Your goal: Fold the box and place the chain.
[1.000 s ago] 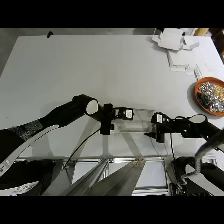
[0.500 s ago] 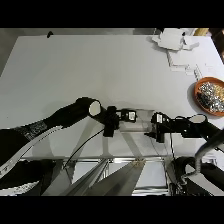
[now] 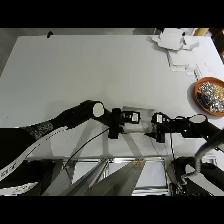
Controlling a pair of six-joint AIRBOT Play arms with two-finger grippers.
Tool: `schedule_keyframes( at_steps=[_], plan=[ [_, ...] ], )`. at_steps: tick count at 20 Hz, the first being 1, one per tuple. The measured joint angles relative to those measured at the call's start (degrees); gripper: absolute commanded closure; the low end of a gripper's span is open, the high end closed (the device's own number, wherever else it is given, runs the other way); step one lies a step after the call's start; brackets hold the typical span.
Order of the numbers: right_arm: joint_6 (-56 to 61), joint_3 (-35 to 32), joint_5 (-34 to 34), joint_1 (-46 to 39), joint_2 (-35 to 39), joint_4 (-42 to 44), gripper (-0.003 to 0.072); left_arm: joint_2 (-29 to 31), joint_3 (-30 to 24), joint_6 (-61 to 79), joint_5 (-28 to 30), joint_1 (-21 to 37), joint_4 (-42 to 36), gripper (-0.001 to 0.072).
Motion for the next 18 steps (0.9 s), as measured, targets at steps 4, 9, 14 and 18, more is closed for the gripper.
schedule_keyframes(
  at_steps=[4, 9, 14, 18],
  plan=[
    [0.0, 0.0, 0.0, 0.0, 0.0, 0.0, 0.0278, 0.0, 0.0, 0.7, 0.2, -0.1, -1.0, 0.0339],
    [0.0, 0.0, -0.1, 0.0, 0.0, 0.0, 0.0278, 5.0, 0.0, -6.4, -3.7, 0.5, 1.1, 0.0707],
    [0.1, 0.0, -0.1, 0.0, 0.0, 0.1, 0.0278, 13.5, 0.0, -39.7, -8.8, 4.3, 11.9, 0.0699],
    [0.1, 0.0, -0.1, 0.0, 0.0, 0.1, 0.0278, 15.7, -1.9, -63.7, -10.5, 8.3, 17.0, 0.0708]
  ],
)
